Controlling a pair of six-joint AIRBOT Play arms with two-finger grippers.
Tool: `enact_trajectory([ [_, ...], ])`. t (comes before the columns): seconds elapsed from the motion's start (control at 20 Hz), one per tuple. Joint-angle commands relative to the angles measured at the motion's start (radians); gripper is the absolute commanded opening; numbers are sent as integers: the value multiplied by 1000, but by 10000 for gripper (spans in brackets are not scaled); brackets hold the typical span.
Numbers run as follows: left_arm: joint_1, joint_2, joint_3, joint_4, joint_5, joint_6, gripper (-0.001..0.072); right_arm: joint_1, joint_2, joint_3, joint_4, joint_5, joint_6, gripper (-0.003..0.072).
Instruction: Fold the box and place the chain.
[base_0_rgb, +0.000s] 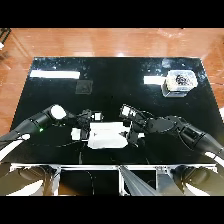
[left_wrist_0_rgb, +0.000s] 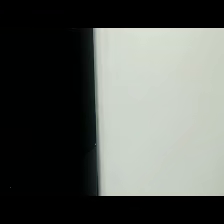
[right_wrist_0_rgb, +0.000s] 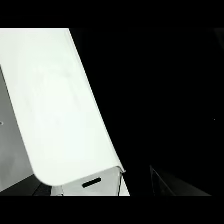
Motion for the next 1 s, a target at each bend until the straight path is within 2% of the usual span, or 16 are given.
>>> enact_trajectory([
  [0.0,0,0,1,0,0,-1,23,-1,5,3,-9,-36,2,711],
  [0.15,0,0,1,0,-2,-1,23,-1,30,3,-65,-170,18,710],
  [0.3,0,0,1,0,-2,-1,23,0,34,2,-128,-365,21,708],
  [0.35,0,0,1,0,-1,-1,23,-1,34,-3,-135,-382,23,704],
  [0.6,0,0,1,0,-2,-1,23,52,16,-19,-195,-259,23,704],
  [0.95,0,0,1,0,0,-1,23,161,-59,-19,-174,-40,6,703],
])
